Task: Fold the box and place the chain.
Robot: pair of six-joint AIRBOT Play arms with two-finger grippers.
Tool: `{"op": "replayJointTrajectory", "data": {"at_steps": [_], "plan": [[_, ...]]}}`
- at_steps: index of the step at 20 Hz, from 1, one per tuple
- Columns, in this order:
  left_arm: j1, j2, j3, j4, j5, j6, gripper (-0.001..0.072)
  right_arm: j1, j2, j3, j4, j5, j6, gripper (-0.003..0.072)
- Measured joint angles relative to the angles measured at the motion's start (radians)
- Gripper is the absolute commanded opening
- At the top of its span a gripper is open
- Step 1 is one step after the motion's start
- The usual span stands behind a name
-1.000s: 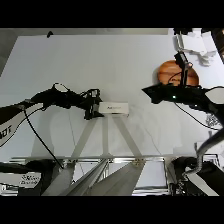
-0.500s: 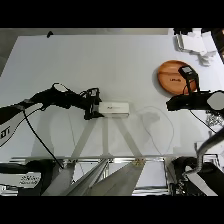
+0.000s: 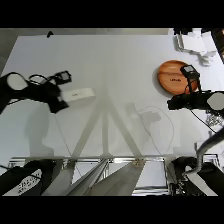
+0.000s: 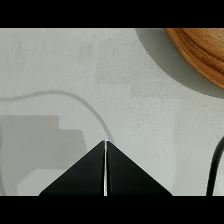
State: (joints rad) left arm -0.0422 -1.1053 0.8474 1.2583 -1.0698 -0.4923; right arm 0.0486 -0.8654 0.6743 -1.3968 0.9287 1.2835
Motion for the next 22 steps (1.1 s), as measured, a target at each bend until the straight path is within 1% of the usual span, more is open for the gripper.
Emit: {"op": "replayJointTrajectory", "data": {"at_steps": [2,3,5,7,9,11,13,14,15,16,17,18,20,22], "plan": [[0.109,0.080,0.000,0.102,0.065,-0.163,0.0005,0.000,0.000,0.000,-0.002,-0.001,0.001,0.0009],[0.168,0.110,0.000,0.114,0.108,-0.227,0.0005,0.000,0.000,0.000,-0.002,-0.001,0.001,0.0009],[0.294,0.154,-0.010,0.061,0.201,-0.323,0.0002,0.000,0.000,0.000,-0.002,-0.002,0.002,0.0009],[0.386,0.178,-0.057,-0.050,0.299,-0.366,0.0002,0.000,0.000,0.000,-0.002,-0.002,0.002,0.0009],[0.425,0.186,-0.145,-0.121,0.415,-0.385,0.0005,0.000,0.000,0.000,-0.002,-0.002,0.002,0.0009],[0.438,0.178,-0.252,-0.162,0.529,-0.393,0.0007,0.000,0.000,0.000,-0.002,-0.002,0.002,0.0009],[0.442,0.151,-0.334,-0.182,0.604,-0.398,0.0007,0.000,0.000,0.000,-0.002,-0.002,0.002,0.0009],[0.443,0.129,-0.365,-0.189,0.633,-0.399,0.0030,0.000,0.000,0.000,-0.002,-0.002,0.002,0.0009],[0.444,0.105,-0.388,-0.193,0.654,-0.399,0.0123,0.000,0.000,0.000,-0.003,-0.002,0.002,0.0009],[0.446,0.083,-0.402,-0.196,0.668,-0.399,0.0319,0.000,0.000,0.000,-0.002,-0.002,0.002,0.0009],[0.446,0.062,-0.414,-0.199,0.682,-0.400,0.0551,0.000,0.000,0.000,-0.002,-0.002,0.002,0.0009],[0.446,0.048,-0.422,-0.201,0.693,-0.398,0.0675,0.000,0.000,0.000,-0.002,-0.002,0.002,0.0009],[0.447,0.036,-0.432,-0.202,0.702,-0.378,0.0688,0.000,0.000,0.000,-0.002,-0.002,0.002,0.0009],[0.447,0.052,-0.438,-0.202,0.703,-0.352,0.0687,0.000,0.000,0.000,-0.003,-0.002,0.002,0.0009]]}}
